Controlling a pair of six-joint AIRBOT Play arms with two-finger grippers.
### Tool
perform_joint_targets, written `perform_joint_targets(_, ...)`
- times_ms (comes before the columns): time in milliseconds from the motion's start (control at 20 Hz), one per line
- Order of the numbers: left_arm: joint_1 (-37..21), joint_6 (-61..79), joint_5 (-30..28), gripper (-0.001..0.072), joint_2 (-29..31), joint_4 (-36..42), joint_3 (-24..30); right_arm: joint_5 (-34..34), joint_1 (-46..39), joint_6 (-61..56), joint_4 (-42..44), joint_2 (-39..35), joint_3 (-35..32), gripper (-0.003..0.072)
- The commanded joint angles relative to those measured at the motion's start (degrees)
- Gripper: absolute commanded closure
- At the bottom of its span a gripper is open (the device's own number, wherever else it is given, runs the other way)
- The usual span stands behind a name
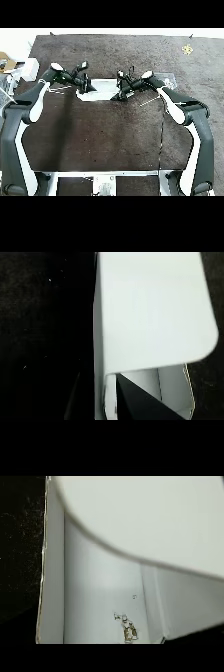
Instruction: Fold the box and place the chain.
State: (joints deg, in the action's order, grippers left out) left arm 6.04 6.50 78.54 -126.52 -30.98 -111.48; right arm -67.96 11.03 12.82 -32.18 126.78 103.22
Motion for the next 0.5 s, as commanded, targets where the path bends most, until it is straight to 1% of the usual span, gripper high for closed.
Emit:
perform_joint_targets(0,-3.23,-7.10,4.09,0.0454,2.86,-0.09,-0.04,-0.02,-0.02,-0.02,0.02,0.04,-0.02,0.0248)
perform_joint_targets(100,-6.25,-11.10,10.21,0.0455,5.29,0.20,-0.04,-0.02,-0.02,-0.02,0.02,0.04,-0.02,0.0248)
perform_joint_targets(200,-8.33,-15.96,17.86,0.0455,6.38,3.82,-0.02,-0.02,-0.02,-0.02,0.02,0.04,-0.02,0.0248)
perform_joint_targets(250,-8.63,-18.58,20.83,0.0517,6.36,6.12,0.28,-0.02,-0.02,-0.02,0.02,0.04,-0.02,0.0247)
perform_joint_targets(300,-8.20,-19.74,22.49,0.0667,6.36,7.02,0.72,-0.02,-0.02,-0.02,0.02,0.04,-0.02,0.0248)
perform_joint_targets(350,-7.48,-19.71,22.45,0.0690,6.36,6.95,1.20,-0.02,-0.02,-0.02,0.02,0.04,-0.02,0.0248)
perform_joint_targets(400,-6.49,-19.69,21.05,0.0691,6.36,6.95,1.81,-0.02,-0.02,-0.02,0.02,0.04,-0.02,0.0248)
perform_joint_targets(450,-5.29,-19.78,18.43,0.0690,6.27,6.75,2.23,-0.02,-0.02,-0.02,0.02,0.04,-0.02,0.0248)
